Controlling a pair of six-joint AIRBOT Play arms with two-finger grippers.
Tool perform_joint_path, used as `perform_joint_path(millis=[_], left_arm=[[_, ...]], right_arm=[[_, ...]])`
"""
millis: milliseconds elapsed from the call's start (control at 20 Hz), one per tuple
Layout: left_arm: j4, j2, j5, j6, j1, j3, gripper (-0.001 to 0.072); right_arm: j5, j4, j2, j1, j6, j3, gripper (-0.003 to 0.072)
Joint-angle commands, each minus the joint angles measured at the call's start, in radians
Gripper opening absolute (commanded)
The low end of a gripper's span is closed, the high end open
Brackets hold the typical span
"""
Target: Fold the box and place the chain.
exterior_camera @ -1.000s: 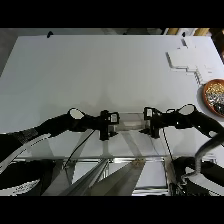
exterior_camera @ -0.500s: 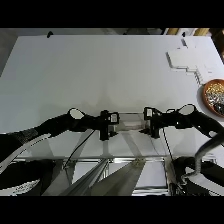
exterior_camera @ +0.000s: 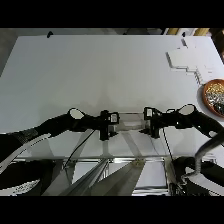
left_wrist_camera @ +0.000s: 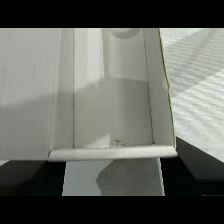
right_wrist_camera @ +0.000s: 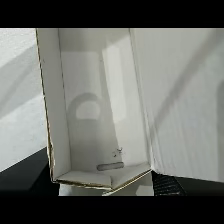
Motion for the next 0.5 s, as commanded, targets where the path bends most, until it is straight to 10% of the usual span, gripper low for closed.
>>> perform_joint_path(millis=[0, 150, 300, 450], left_arm=[[0.0, 0.0, -0.002, 0.0, -0.001, -0.001, 0.0345], [0.0, 0.0, -0.002, 0.0, -0.001, -0.001, 0.0345], [0.0, 0.0, -0.002, 0.0, -0.001, -0.001, 0.0345], [0.0, 0.0, -0.002, 0.0, -0.001, -0.001, 0.0345]], right_arm=[[0.0, 0.006, 0.0, 0.0, 0.0, 0.001, 0.0401], [0.008, 0.006, 0.0, 0.0, 0.0, 0.001, 0.032], [0.004, -0.013, 0.02, 0.0, 0.003, 0.001, 0.0601], [0.012, -0.09, 0.076, 0.0, 0.084, 0.001, 0.0646]])
